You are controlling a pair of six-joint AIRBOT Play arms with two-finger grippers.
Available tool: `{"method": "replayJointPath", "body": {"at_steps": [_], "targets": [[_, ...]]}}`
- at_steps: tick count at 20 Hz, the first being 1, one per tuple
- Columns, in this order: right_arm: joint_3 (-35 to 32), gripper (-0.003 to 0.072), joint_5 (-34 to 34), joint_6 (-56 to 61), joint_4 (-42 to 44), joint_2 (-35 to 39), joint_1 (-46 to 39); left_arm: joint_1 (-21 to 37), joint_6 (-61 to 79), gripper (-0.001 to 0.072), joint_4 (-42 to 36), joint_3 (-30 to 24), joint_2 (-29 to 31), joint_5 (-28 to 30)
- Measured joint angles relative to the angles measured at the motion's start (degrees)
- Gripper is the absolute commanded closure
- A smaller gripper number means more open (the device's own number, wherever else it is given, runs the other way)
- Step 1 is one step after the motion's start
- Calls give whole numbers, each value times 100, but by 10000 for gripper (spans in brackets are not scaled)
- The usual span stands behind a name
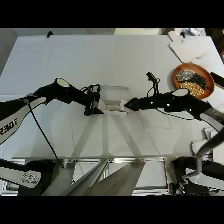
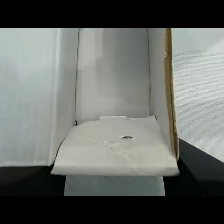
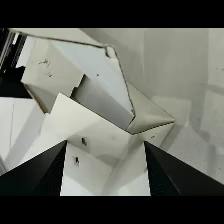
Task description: Fold the box and place the chain.
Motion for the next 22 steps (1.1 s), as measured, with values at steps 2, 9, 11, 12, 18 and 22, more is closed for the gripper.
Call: {"method": "replayJointPath", "body": {"at_steps": [2,9,11,12,18,22], "targets": [[0,147,-201,337,-4,0,109,0,0,371,0,0,0,2],[0,147,-728,1167,-179,2,507,0,2,371,0,0,0,0],[0,147,-938,1449,-361,2,610,0,2,371,0,0,0,0],[0,147,-1032,1554,-420,4,660,0,0,371,0,0,0,0],[15,151,-1519,2065,-898,2,984,0,0,371,0,0,0,0],[118,171,-1749,2577,-1427,2,1185,0,0,371,-2,0,0,0]]}}
